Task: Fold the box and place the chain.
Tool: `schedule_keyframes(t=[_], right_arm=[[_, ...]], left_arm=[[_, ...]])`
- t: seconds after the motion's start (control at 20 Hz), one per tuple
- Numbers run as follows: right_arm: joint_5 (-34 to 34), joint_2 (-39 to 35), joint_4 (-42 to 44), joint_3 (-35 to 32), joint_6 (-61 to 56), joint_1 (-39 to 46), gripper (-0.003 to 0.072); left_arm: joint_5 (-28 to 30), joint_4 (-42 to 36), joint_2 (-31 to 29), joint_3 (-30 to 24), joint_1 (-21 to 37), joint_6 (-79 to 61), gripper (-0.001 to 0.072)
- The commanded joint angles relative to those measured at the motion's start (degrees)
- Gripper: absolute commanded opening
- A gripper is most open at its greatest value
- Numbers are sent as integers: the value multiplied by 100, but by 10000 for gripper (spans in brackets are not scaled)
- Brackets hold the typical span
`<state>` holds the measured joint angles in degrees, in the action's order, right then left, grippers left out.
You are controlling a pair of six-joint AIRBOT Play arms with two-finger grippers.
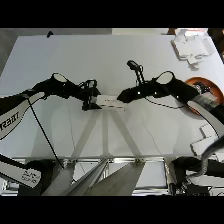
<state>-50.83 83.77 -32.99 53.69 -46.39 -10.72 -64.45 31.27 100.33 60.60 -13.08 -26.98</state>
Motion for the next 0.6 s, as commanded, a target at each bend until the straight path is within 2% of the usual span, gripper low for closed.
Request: schedule_keyframes(t=[0.0, 0.3, 0.55], right_arm=[[234, 31, -125, -446, 15, 85, 14], [227, 24, -168, -472, 13, 85, 14], [234, -595, -127, -468, 9, 85, 15]], left_arm=[[-9, 7, -4, 2, 2, -2, 318], [-9, 4, -4, 2, 2, -2, 318], [-7, 4, -4, 2, 2, -2, 318]])
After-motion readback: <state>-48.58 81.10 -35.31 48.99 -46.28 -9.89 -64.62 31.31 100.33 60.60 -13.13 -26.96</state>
